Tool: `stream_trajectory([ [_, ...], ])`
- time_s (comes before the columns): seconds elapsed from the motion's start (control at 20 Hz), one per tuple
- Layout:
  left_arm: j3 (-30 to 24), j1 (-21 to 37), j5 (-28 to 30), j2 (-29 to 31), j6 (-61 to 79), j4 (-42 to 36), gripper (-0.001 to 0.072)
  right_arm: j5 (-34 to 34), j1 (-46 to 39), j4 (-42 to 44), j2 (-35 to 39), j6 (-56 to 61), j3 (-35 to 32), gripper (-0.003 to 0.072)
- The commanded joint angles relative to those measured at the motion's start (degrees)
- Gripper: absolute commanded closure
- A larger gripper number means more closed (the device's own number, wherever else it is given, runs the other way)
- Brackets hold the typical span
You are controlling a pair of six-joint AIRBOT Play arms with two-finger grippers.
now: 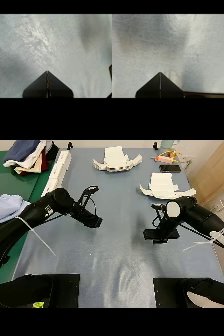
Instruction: Fold the box.
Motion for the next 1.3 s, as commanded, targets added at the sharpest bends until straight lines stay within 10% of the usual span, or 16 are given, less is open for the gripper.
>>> stream_trajectory([
  [0.0, -0.02, -0.02, 0.02, 0.02, 0.04, 0.04, 0.0694, 0.02, 0.00, 0.02, -0.02, 0.00, 0.04, 0.0682],
  [0.4, -0.02, -0.02, 0.02, 0.02, 0.02, 0.04, 0.0694, -0.22, 0.00, -0.09, -0.04, -0.07, 0.04, 0.0682],
  [1.05, -0.02, -0.13, 2.05, 0.02, 0.02, -0.02, 0.0695, -22.82, -2.56, 0.70, -0.98, 5.40, 1.60, 0.0683],
  [1.2, -0.02, -0.22, 3.52, 0.02, 0.00, -0.22, 0.0694, -16.81, -18.60, -2.14, -5.84, 0.13, 15.47, 0.0300],
  [1.25, -0.02, -0.22, 4.09, 0.02, 0.00, -0.42, 0.0695, -15.58, -25.05, -1.46, -8.44, -3.98, 20.90, 0.0300],
])
